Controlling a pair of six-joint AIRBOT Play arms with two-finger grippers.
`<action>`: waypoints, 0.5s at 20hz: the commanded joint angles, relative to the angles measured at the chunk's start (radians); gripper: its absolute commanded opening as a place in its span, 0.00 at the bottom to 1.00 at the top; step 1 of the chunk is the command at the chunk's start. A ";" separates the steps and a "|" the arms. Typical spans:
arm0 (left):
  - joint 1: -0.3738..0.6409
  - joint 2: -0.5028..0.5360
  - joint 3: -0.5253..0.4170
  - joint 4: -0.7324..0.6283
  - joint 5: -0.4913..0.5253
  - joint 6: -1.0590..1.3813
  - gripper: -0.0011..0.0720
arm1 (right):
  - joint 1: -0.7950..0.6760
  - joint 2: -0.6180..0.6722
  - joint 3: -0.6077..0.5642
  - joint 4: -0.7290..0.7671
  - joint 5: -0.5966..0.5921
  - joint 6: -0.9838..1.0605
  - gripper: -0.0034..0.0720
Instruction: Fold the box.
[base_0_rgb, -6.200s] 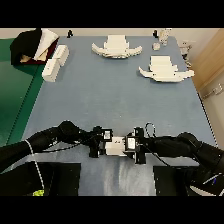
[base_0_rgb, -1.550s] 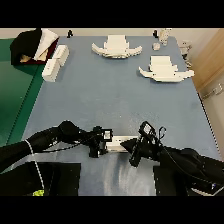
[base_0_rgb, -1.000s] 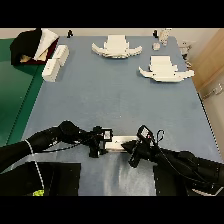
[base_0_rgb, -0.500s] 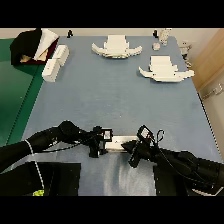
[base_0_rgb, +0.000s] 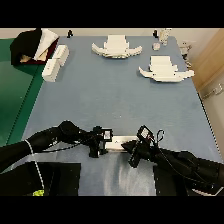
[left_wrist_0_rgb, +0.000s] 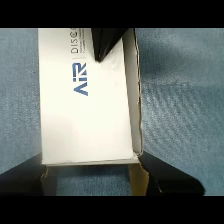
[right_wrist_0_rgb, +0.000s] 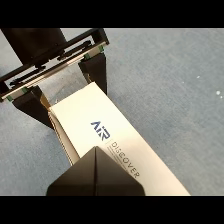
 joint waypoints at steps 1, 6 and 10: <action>0.000 0.000 0.000 0.000 0.000 0.000 0.63 | 0.000 0.000 -0.010 0.000 -0.005 0.000 0.05; 0.000 0.000 0.000 0.000 0.000 0.000 0.63 | 0.000 0.000 -0.011 0.000 -0.005 0.000 0.05; 0.000 0.000 0.000 0.000 0.000 0.000 0.63 | 0.000 0.008 0.012 0.000 -0.002 0.000 0.05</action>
